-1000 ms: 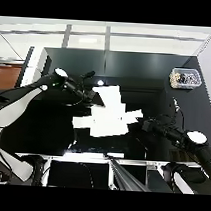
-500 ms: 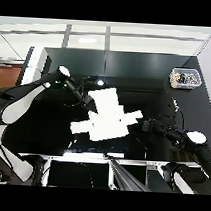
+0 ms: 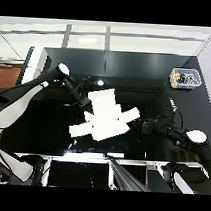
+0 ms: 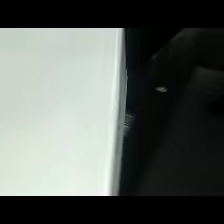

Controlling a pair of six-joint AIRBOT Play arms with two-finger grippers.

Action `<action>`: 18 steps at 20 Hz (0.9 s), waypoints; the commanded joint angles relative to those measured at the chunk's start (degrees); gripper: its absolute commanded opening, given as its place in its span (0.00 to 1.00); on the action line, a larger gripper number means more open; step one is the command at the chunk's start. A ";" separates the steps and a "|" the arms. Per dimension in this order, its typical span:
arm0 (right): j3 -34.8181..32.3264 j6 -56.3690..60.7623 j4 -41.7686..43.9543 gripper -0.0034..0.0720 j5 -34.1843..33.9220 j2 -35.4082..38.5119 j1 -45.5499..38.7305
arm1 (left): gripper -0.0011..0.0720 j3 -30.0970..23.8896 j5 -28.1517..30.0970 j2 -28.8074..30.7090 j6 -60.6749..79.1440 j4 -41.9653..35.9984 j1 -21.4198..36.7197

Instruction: Fold the box and place the chain.

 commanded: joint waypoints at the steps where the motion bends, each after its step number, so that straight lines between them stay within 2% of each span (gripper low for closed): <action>1: 7.72 8.22 -20.26 0.94 4.98 0.04 -0.02 | 0.05 -0.57 1.90 4.94 0.39 2.21 -0.02; 3: 15.47 10.23 -31.19 0.94 8.50 0.04 -0.02 | 0.05 -4.11 8.96 11.37 4.76 -0.87 -0.46; 5: 20.15 9.40 -36.87 0.94 7.82 0.07 -0.02 | 0.05 -10.80 22.69 19.98 9.81 -4.15 -1.18; 6: 21.22 9.20 -39.06 0.94 6.27 0.07 -0.02 | 0.05 -13.77 29.51 24.00 10.45 -2.27 -1.46; 7: 21.51 9.18 -40.24 0.94 4.33 0.07 -0.02 | 0.05 -15.65 33.05 26.53 13.73 -0.63 -1.62; 9: 21.51 9.22 -40.09 0.94 1.09 0.07 -0.02 | 0.05 -16.52 31.76 27.85 23.78 2.10 -2.08; 12: 21.51 9.55 -36.24 0.94 1.92 0.07 0.00 | 0.05 -16.55 30.34 26.18 31.67 2.19 -4.52; 15: 21.44 9.57 -35.65 0.94 6.86 -0.02 0.57 | 0.04 -16.55 35.12 25.00 39.32 4.81 -9.77; 18: 20.85 8.68 -44.26 0.94 11.58 -0.35 2.34 | 0.05 -16.55 41.11 24.35 44.22 5.07 -13.73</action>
